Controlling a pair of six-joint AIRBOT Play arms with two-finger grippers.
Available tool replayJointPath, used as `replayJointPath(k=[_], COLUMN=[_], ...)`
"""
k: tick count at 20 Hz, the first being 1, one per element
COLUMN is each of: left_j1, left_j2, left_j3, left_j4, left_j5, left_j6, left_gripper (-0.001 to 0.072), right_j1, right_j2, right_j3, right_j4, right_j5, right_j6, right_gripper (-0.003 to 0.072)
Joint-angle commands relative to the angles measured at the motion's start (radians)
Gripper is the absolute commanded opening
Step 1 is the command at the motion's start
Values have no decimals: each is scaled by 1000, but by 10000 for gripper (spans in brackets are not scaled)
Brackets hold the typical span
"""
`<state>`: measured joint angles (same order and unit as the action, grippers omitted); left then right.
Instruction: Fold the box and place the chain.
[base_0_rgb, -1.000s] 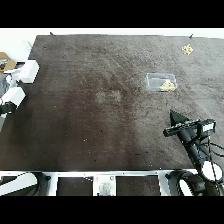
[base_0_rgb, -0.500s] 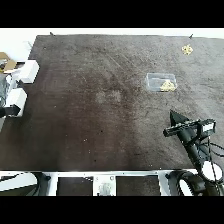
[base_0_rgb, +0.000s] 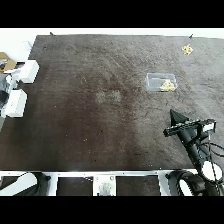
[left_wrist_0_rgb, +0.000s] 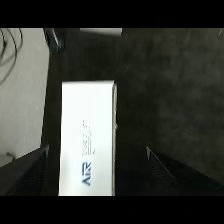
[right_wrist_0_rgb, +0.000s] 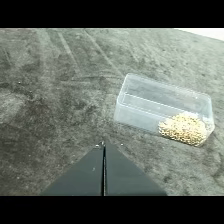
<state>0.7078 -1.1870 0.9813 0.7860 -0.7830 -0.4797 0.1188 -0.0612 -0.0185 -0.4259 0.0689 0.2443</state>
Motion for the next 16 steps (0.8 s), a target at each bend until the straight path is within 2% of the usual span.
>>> replayJointPath(k=[1,2,4,7,10,16], left_j1=[-3,-3,-10,-104,-270,-566], left_j2=[143,173,234,373,521,702], left_j3=[69,80,79,47,-69,-338], left_j4=[-214,-293,-451,-446,-447,-447], left_j5=[-98,-138,-145,35,248,468], left_j6=[-11,21,47,44,77,160], left_gripper=[455,154,18,6,5,5], right_j1=[0,0,0,0,0,0], right_j2=[0,0,0,0,0,0], right_j3=[0,0,0,0,0,0], right_j4=[0,0,0,0,0,0], right_j5=[-25,-24,-25,-25,-25,-25], right_j6=[0,0,0,0,0,0], right_gripper=[1,1,1,1,1,1])
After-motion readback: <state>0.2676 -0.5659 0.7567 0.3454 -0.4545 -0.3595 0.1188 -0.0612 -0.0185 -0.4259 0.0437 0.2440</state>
